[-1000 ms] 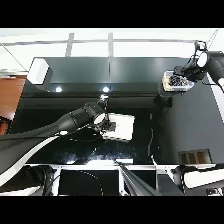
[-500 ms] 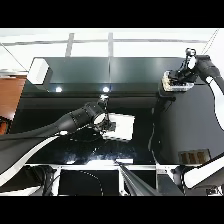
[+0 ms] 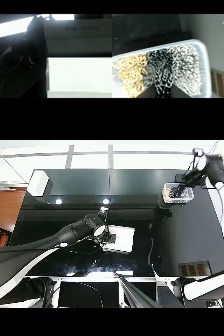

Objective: Fold the box and place the chain.

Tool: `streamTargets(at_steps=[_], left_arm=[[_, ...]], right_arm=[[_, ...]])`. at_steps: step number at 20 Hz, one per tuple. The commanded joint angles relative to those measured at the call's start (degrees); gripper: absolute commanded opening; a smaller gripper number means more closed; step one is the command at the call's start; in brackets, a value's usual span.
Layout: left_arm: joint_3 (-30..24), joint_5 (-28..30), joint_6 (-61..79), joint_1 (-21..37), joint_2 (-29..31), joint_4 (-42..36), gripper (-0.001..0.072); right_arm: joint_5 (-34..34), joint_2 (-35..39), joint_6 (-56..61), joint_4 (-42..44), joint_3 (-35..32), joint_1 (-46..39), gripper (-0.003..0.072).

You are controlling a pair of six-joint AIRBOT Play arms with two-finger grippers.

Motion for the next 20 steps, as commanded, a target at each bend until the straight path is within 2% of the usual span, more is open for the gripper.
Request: streamTargets(at_steps=[1,5,10,13,15,17,20], left_arm=[[0.0,0.0,0.0,0.0,0.0,0.0,0.003],[0.0,0.0,0.0,0.0,0.0,0.0,0.0029],[0.0,0.0,0.0,0.0,0.0,0.0,0.0029],[0.0,0.0,0.0,0.0,0.0,0.0,0.0029],[0.0,-0.2,0.0,0.0,0.0,0.0,0.003],[0.0,-0.2,0.0,0.0,0.0,0.0,0.003],[0.0,-0.2,0.0,0.0,0.0,0.0,0.003]], right_arm=[[3.3,8.1,-7.0,6.9,0.8,0.1,0.001],[3.4,20.6,-12.4,12.1,0.8,0.1,0.0009],[10.8,33.3,-16.6,20.4,-0.4,1.6,0.0009],[18.4,40.3,-17.3,21.4,-4.9,4.5,0.001],[19.7,45.6,-17.9,23.6,-10.5,6.8,0.0008],[23.9,49.0,-18.8,29.1,-14.9,8.2,0.0008],[25.6,51.8,-20.2,36.9,-19.0,11.1,0.0007]])
